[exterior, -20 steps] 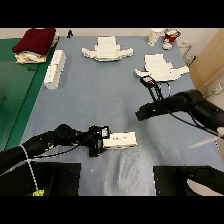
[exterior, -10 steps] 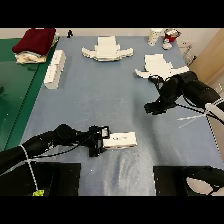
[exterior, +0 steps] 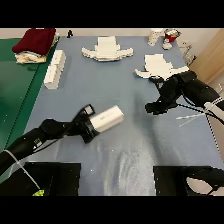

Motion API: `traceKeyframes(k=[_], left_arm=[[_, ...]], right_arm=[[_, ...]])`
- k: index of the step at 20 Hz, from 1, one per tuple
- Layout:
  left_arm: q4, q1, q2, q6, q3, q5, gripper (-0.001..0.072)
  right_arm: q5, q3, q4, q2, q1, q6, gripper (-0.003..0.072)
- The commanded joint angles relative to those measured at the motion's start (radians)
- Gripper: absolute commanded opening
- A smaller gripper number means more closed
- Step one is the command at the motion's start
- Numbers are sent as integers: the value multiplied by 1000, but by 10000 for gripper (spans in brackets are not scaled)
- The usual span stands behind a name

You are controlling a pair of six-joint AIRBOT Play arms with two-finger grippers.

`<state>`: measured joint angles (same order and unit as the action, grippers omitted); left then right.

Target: Fold the box.

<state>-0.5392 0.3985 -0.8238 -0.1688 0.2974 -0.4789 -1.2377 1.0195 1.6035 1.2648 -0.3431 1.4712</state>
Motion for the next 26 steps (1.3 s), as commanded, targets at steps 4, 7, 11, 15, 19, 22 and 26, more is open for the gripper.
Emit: traceKeyframes(k=[4,7,11,15,19,22,26], left_arm=[[-308,-588,109,-374,2,6,403],[-311,-818,71,-370,3,55,403],[-306,-866,-43,-319,76,95,403],[-291,-865,-206,-319,227,92,403],[-243,-845,-397,-317,401,30,403],[-243,-787,-528,-319,510,27,403],[-242,-753,-676,-339,658,37,403]], right_arm=[[-1,1,1,0,0,-1,16],[-1,1,1,0,1,-1,16],[-1,1,1,0,0,-1,16],[-1,1,1,0,0,-1,16],[-1,1,1,0,0,-1,16],[-1,1,1,0,0,-1,16],[-1,1,1,0,1,-1,16]])
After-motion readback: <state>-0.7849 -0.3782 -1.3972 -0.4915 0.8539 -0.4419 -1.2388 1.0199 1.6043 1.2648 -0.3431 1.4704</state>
